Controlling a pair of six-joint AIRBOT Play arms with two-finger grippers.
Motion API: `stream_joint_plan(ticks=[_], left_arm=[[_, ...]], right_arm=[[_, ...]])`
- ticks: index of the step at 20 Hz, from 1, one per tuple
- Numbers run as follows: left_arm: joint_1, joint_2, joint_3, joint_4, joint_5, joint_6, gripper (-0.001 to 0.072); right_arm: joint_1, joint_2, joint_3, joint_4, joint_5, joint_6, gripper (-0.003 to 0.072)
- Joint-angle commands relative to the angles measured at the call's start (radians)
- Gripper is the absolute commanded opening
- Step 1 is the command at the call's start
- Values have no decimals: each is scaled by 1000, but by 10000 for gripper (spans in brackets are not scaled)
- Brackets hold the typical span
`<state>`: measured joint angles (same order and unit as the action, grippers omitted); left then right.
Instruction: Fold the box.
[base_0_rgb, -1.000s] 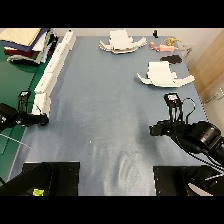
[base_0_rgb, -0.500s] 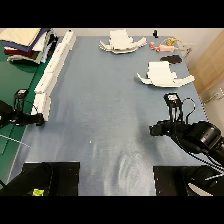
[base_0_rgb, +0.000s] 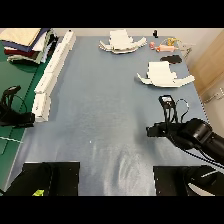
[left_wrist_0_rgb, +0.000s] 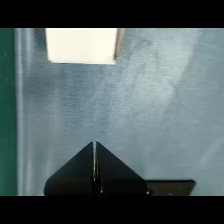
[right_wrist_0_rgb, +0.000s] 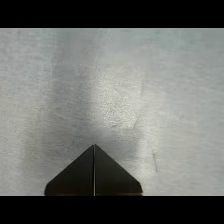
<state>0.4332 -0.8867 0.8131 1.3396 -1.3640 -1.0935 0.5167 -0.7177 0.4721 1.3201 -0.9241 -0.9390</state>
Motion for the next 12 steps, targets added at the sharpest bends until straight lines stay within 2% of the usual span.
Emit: stream_joint_plan(ticks=[1,4,6,9,12], left_arm=[[-89,14,106,-179,-119,-38,12],[-301,-39,239,-166,-56,-72,12],[-413,-142,343,-162,-61,-117,12],[-531,-309,463,-184,-58,-137,12],[-612,-423,512,-231,3,-134,12]], right_arm=[[0,-128,74,75,0,-85,0],[0,-294,254,113,-1,-145,0],[0,-407,398,146,-21,-187,0],[0,-555,593,185,-113,-224,0],[0,-650,716,209,-177,-224,0]])
